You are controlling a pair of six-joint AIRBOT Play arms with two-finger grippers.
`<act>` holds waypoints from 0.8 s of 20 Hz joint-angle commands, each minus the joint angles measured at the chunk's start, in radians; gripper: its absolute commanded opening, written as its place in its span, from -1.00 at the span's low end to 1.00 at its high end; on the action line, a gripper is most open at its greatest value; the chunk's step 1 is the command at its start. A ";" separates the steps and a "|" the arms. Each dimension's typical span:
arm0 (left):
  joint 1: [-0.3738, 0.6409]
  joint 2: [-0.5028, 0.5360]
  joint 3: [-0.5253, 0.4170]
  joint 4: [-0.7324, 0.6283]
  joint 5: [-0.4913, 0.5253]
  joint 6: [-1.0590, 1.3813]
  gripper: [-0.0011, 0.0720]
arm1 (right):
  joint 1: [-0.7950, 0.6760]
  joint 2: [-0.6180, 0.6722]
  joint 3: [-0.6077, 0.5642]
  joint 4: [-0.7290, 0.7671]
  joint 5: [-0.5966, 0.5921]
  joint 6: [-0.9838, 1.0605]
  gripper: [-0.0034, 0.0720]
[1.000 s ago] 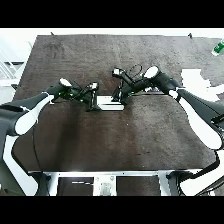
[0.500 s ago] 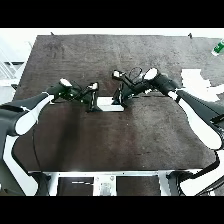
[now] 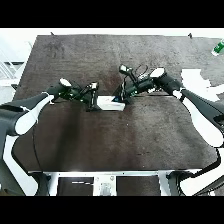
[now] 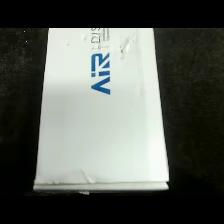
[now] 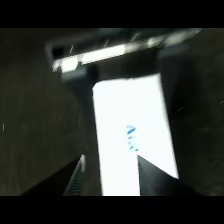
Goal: Fold the box and place the chain.
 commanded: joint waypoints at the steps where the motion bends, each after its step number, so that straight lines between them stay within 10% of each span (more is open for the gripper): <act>1: 0.000 0.001 0.000 0.003 -0.005 0.002 0.72 | -0.021 -0.003 0.003 0.127 0.002 -0.005 -0.35; 3: 0.000 0.001 0.000 0.003 -0.005 0.002 0.72 | -0.006 -0.012 -0.014 0.127 0.000 -0.001 -0.84; 16: 0.000 0.001 0.000 0.003 -0.004 0.002 0.72 | 0.037 -0.095 -0.085 -0.028 -0.063 0.138 -0.88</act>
